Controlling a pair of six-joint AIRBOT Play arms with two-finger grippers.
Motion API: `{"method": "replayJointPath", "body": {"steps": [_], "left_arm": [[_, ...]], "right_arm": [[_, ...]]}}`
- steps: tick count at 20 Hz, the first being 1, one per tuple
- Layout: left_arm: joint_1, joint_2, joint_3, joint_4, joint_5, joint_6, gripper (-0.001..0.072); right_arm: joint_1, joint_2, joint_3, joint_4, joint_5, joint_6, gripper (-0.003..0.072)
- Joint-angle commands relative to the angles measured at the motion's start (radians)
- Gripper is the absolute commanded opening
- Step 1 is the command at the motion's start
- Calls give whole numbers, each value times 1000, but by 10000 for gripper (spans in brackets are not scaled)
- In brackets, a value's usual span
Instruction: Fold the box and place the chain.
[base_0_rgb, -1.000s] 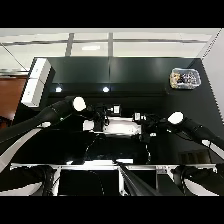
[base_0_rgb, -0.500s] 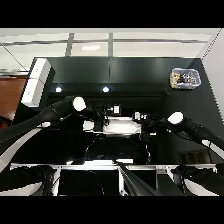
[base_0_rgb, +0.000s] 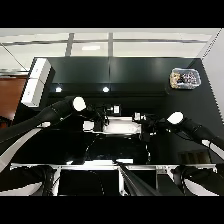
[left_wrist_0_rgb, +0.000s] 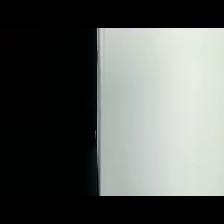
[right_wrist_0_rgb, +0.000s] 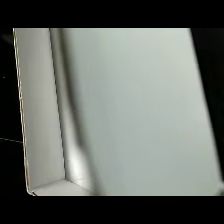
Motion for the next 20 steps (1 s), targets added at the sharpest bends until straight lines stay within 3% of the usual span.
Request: {"method": "replayJointPath", "body": {"steps": [1,20], "left_arm": [[0,0,1,0,0,0,28],[0,0,1,0,0,0,28]], "right_arm": [[2,0,6,21,6,-27,696],[14,-22,21,-6,12,-28,691]]}}
